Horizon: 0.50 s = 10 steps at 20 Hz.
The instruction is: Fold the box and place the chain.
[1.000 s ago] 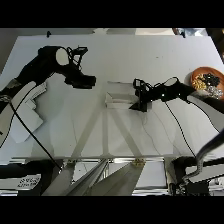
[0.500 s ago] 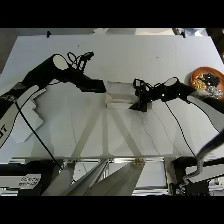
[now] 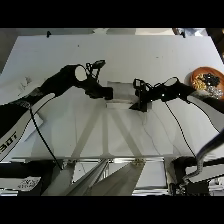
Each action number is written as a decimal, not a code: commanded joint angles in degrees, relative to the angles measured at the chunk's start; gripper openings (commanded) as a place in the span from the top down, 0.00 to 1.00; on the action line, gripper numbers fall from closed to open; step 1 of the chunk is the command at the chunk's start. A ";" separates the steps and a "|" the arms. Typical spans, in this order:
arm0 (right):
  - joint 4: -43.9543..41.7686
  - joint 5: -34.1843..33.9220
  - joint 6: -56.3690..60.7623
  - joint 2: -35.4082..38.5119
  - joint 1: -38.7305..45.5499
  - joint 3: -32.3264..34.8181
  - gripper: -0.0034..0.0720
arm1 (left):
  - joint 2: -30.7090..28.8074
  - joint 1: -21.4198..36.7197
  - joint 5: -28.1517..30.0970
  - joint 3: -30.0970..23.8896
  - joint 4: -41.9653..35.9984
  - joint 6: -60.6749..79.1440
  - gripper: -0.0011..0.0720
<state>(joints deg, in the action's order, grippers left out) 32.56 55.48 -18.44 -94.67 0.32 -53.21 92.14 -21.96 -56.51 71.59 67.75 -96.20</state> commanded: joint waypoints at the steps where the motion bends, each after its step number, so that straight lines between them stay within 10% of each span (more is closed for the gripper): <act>1: 0.00 0.02 0.00 0.02 0.00 -0.04 0.47 | 1.03 -3.17 -0.31 0.22 7.28 -10.32 0.31; 10: 0.00 0.02 0.00 0.02 0.00 -0.04 0.47 | 7.15 -7.08 -6.78 5.38 12.70 -25.31 0.40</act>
<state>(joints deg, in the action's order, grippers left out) 32.64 55.53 -18.68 -94.67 0.32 -53.21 97.34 -28.36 -59.27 75.53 79.40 -117.58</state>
